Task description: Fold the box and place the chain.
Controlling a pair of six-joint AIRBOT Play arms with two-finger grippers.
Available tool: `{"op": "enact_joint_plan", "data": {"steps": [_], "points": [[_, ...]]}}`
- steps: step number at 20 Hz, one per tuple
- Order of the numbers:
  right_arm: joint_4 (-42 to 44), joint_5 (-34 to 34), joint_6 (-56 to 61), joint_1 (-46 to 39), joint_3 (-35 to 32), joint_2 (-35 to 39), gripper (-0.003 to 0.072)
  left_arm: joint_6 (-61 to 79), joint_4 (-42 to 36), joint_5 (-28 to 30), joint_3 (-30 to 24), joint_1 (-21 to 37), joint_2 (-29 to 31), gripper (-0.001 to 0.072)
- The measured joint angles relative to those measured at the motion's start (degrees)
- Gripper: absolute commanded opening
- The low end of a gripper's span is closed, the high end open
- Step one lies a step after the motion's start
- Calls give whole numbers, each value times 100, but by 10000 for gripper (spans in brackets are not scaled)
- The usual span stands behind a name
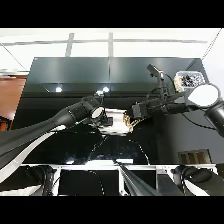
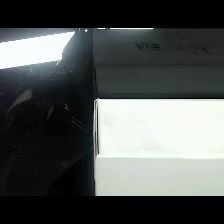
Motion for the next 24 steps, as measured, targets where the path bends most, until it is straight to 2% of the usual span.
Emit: {"op": "enact_joint_plan", "data": {"steps": [11, 12, 13, 14, 19, 21, 23, 24], "points": [[-50, -216, -131, 52, -155, -863, 16, 0, 0, -2, 0, 0, 0, 28], [-70, -216, -131, 52, -164, -905, 44, 0, 0, 0, 0, 0, -2, 28], [-101, -212, -131, 52, -173, -933, 279, 0, 0, -2, 0, 0, -2, 29], [-103, -216, -131, 52, -173, -953, 380, 0, 0, 0, 0, 0, 0, 29], [-293, 212, -107, -275, -177, -691, 380, 0, 0, -2, 0, 0, 0, 28], [-769, 503, -22, -560, -197, -256, 379, 0, 0, -2, 0, 0, -2, 28], [-1534, 494, 118, -769, -361, 284, 384, 0, 0, -2, 0, 0, 0, 29], [-1954, 376, 179, -835, -520, 538, 615, 0, 0, -2, 0, 0, 0, 28]]}}
